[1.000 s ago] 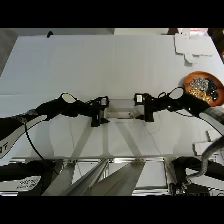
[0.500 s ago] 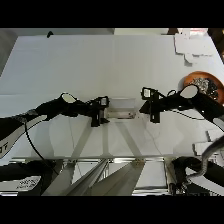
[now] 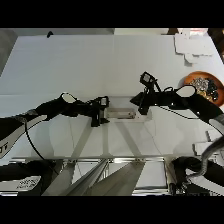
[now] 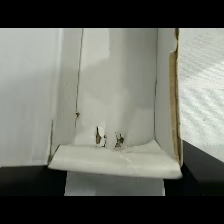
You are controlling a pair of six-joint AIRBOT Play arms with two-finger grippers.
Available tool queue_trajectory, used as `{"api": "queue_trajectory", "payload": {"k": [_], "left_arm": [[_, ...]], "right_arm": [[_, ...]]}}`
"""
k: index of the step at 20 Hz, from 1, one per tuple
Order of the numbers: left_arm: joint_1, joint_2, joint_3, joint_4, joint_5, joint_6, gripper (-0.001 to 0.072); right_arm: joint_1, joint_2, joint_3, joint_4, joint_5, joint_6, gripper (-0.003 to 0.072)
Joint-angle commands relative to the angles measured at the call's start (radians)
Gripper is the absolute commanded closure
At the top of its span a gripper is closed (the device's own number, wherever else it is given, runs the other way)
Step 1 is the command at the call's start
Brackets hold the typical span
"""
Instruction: Fold the box and place the chain.
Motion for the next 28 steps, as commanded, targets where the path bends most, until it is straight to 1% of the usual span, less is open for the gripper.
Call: {"api": "queue_trajectory", "payload": {"k": [1,4,7,10,11,13,15,18,19,20,21,22,25,28], "left_arm": [[0.0,0.0,0.0,0.0,-0.003,0.0,0.0425],[0.0,0.0,0.0,0.0,-0.003,0.0,0.0425],[0.0,0.0,0.0,0.0,-0.003,0.0,0.0425],[0.0,0.0,0.0,0.0,-0.003,0.0,0.0425],[0.0,0.0,0.0,0.0,-0.003,0.001,0.0425],[0.0,0.0,0.0,0.0,-0.003,0.0,0.0425],[0.0,0.0,0.0,0.0,-0.003,0.0,0.0425],[0.0,0.0,0.0,0.0,-0.003,0.0,0.0425],[0.0,0.0,0.0,0.0,-0.003,0.0,0.0425],[0.0,0.0,0.0,0.0,-0.003,0.0,0.0425],[0.0,0.0,0.0,0.0,-0.003,0.0,0.0425],[0.0,0.0,0.0,0.0,-0.003,0.0,0.0425],[0.0,0.0,0.0,0.0,-0.003,0.0,0.0425],[0.0,0.0,0.0,0.0,-0.003,0.0,0.0425]], "right_arm": [[0.018,-0.077,0.0,0.014,-0.161,0.146,0.0681],[0.019,-0.159,0.0,0.014,-0.08,0.146,0.0681],[0.018,-0.142,0.0,0.015,-0.039,0.139,0.0681],[0.015,-0.038,0.0,0.009,-0.035,0.14,0.0677],[0.016,0.009,0.0,-0.019,-0.03,0.148,0.0677],[0.015,0.111,0.0,-0.117,0.006,0.159,0.0676],[0.016,0.21,0.0,-0.267,0.071,0.166,0.0672],[0.016,0.312,0.0,-0.492,0.214,0.166,0.057],[0.017,0.327,0.0,-0.566,0.26,0.165,0.0561],[0.016,0.328,0.0,-0.61,0.262,0.166,0.055],[0.016,0.325,-0.002,-0.621,0.251,0.161,0.0451],[0.016,0.324,-0.007,-0.621,0.222,0.155,0.037],[0.016,0.311,-0.01,-0.618,0.158,0.101,0.0367],[0.016,0.232,-0.01,-0.573,0.158,0.025,0.0367]]}}
